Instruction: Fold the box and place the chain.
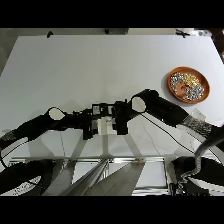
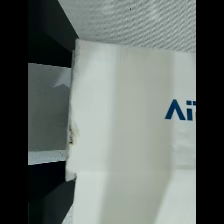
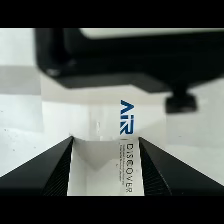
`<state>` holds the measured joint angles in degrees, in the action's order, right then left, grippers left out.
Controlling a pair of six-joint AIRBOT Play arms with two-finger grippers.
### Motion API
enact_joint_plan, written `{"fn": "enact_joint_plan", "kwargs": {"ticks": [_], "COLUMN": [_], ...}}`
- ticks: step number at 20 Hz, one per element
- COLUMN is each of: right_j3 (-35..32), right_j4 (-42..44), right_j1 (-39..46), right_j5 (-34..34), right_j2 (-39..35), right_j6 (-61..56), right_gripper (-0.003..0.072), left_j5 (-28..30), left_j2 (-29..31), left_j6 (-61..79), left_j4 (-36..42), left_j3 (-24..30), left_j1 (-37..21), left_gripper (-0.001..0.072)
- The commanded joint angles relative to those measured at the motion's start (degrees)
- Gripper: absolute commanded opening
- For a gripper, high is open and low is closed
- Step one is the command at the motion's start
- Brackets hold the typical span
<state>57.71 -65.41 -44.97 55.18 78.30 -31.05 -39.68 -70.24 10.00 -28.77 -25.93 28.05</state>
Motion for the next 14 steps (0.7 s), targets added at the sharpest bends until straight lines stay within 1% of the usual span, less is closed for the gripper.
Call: {"fn": "enact_joint_plan", "kwargs": {"ticks": [1,3,5,6,10,11,12,14], "right_j3": [-0.04,-0.04,-0.04,-0.04,-0.02,-0.02,-0.02,-0.02], "right_j4": [-0.55,-0.57,-0.61,-0.59,-1.33,-2.32,-3.06,-3.65], "right_j1": [-0.07,-0.09,-0.07,-0.07,-0.02,-0.02,-0.02,-0.02], "right_j5": [-0.15,-0.92,-2.32,-2.95,-5.31,-5.31,-5.14,-5.18], "right_j2": [-0.02,-0.02,-0.04,-0.22,-2.73,-3.41,-4.07,-4.74], "right_j6": [0.00,-0.20,-0.24,-0.31,-2.10,-2.14,-2.14,-2.14], "right_gripper": [0.0484,0.0479,0.0419,0.0406,0.0394,0.0379,0.0339,0.0329], "left_j5": [0.00,0.00,0.00,0.00,0.00,0.00,0.00,0.00], "left_j2": [0.02,0.02,0.02,0.02,0.02,0.02,0.02,0.02], "left_j6": [0.04,0.04,0.04,0.04,0.04,0.02,0.02,0.04], "left_j4": [-0.02,-0.02,-0.02,-0.02,-0.02,-0.02,-0.02,-0.02], "left_j3": [-0.02,-0.02,-0.02,-0.02,-0.02,-0.02,-0.02,-0.02], "left_j1": [0.00,0.00,0.00,0.00,0.00,0.00,0.00,0.00], "left_gripper": [0.0270,0.0270,0.0270,0.0270,0.0270,0.0270,0.0270,0.0270]}}
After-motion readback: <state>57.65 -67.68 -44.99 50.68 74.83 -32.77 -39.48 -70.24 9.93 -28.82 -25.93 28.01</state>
